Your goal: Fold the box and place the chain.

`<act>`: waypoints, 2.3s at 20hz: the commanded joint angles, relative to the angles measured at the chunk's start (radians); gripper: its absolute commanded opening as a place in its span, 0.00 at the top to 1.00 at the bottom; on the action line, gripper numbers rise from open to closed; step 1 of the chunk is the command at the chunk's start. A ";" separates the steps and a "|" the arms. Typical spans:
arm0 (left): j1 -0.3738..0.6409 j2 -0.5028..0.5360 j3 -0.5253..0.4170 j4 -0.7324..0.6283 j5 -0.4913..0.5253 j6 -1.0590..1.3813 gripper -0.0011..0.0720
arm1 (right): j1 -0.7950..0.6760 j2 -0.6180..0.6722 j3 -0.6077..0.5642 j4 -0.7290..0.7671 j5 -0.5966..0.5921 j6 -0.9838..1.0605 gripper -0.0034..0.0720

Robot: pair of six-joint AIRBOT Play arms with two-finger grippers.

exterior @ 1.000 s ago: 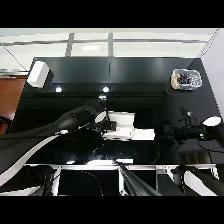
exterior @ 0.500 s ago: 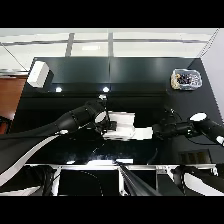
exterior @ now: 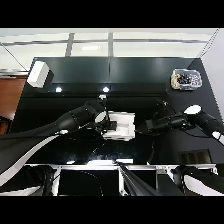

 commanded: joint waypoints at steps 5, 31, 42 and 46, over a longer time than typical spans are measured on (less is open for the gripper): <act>0.000 0.000 0.000 0.000 0.004 0.001 0.96 | 0.215 0.000 0.032 0.046 -0.219 0.155 0.02; 0.000 0.000 0.000 -0.002 0.002 0.001 0.95 | 0.754 -0.154 0.451 -0.973 -0.062 1.335 0.38; 0.000 0.000 0.000 -0.001 -0.001 0.001 0.95 | 0.753 -0.163 0.451 -0.988 -0.063 1.351 0.47; 0.000 0.000 0.000 -0.001 -0.002 0.002 0.95 | 0.753 -0.180 0.451 -0.977 -0.064 1.353 0.55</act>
